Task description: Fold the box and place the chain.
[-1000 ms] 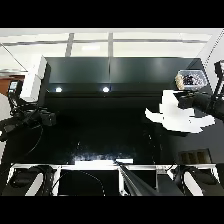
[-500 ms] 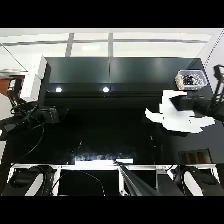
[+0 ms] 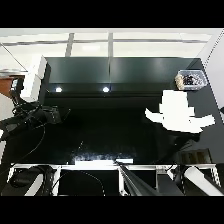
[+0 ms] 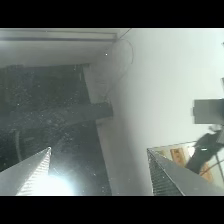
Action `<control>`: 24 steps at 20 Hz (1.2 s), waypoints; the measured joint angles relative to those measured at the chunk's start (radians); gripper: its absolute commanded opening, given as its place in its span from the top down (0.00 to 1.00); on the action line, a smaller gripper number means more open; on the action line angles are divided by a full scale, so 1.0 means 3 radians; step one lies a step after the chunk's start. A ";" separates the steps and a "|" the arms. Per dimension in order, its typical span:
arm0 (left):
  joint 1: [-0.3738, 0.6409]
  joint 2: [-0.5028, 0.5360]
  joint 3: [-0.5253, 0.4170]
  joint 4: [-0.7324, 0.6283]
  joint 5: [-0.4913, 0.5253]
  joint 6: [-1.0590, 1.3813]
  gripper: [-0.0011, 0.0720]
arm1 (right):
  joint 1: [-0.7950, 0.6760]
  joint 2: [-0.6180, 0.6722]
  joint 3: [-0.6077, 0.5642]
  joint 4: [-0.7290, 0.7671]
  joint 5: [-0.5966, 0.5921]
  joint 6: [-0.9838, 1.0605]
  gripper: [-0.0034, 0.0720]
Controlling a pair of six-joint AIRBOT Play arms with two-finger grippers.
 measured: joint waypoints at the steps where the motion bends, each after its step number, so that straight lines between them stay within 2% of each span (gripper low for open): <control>1: 0.0000 0.0000 0.0000 -0.0001 0.0000 0.0001 0.02 | -0.0154 -0.0167 0.0056 0.0223 -0.0117 -0.0225 0.03; 4: 0.0000 0.0000 0.0000 -0.0001 0.0015 0.0001 0.03 | -0.0404 -0.0666 0.0299 0.0671 -0.0586 -0.0796 0.03; 8: 0.0000 0.0000 0.0000 -0.0001 0.0018 0.0001 0.03 | -0.0326 -0.1161 0.0617 0.0868 -0.1062 -0.1198 0.06; 9: 0.0000 0.0000 0.0000 -0.0001 0.0019 0.0001 0.03 | -0.0272 -0.1250 0.0683 0.0863 -0.1144 -0.1244 0.21; 10: 0.0000 0.0000 0.0000 -0.0001 0.0020 0.0001 0.03 | -0.0214 -0.1331 0.0741 0.0834 -0.1227 -0.1274 0.25; 12: 0.0000 0.0000 0.0000 -0.0001 0.0022 0.0001 0.03 | -0.0114 -0.1433 0.0823 0.0750 -0.1344 -0.1310 0.25; 13: 0.0000 0.0000 0.0000 -0.0003 0.0022 0.0001 0.03 | -0.0079 -0.1465 0.0847 0.0717 -0.1377 -0.1320 0.36; 15: 0.0000 0.0000 0.0000 -0.0003 0.0019 0.0001 0.03 | -0.0025 -0.1507 0.0881 0.0654 -0.1457 -0.1338 0.45; 16: 0.0000 -0.0001 0.0000 -0.0003 0.0018 0.0001 0.03 | -0.0011 -0.1518 0.0891 0.0627 -0.1494 -0.1342 0.57; 17: 0.0000 0.0000 0.0000 -0.0004 0.0015 0.0001 0.03 | -0.0001 -0.1523 0.0899 0.0605 -0.1527 -0.1340 0.58; 18: 0.0000 0.0000 0.0000 -0.0004 0.0015 0.0001 0.03 | 0.0006 -0.1531 0.0903 0.0587 -0.1562 -0.1340 0.78; 19: 0.0000 -0.0001 0.0000 -0.0004 0.0014 0.0001 0.03 | 0.0014 -0.1535 0.0907 0.0579 -0.1605 -0.1342 0.92; 24: 0.0000 -0.0001 0.0000 -0.0005 0.0011 0.0001 0.03 | 0.0052 -0.1493 0.0916 0.0753 -0.1929 -0.1415 0.92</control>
